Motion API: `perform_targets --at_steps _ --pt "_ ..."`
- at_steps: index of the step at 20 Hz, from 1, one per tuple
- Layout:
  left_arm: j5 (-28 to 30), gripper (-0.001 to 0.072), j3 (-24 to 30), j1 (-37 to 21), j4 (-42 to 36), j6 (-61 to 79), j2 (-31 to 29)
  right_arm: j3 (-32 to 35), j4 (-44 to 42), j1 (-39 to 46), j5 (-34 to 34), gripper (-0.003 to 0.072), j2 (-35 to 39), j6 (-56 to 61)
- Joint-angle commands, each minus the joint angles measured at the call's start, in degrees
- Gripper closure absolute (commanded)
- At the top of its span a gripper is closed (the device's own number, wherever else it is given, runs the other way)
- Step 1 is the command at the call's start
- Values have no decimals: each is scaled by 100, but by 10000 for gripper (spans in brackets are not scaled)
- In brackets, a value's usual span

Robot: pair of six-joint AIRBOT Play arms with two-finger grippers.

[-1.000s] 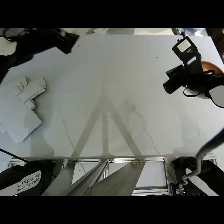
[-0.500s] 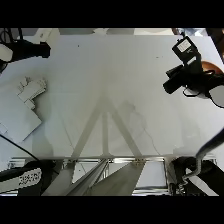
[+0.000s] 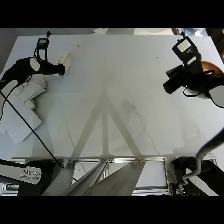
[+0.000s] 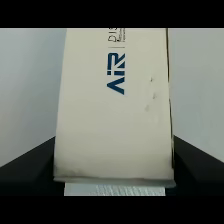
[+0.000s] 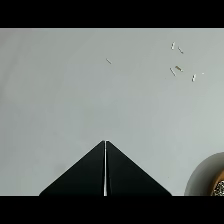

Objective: Fold the box and place the chain.

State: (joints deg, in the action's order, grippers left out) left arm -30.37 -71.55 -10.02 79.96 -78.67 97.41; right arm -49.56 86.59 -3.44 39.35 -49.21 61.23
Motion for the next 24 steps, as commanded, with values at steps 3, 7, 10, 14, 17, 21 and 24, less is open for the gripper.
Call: perform_targets --at_steps 3,7,10,14,17,21,24 --pt "-74 14 2 11 22 -4 199 -7 -2 0 2 667 4 0" --pt "-466 13 2 11 28 17 -114 -7 -2 0 2 667 4 0" --pt "-575 13 2 11 35 177 -662 -7 -2 0 2 667 4 0" --pt "-321 13 0 11 48 551 -1637 -7 -2 0 2 667 4 2" --pt "-212 14 0 11 48 560 -2374 -7 -2 0 2 667 4 2" --pt "42 14 0 13 20 551 -3038 -7 -2 0 2 667 4 0" --pt "140 14 0 13 -179 529 -3272 -7 -2 0 2 667 4 0"
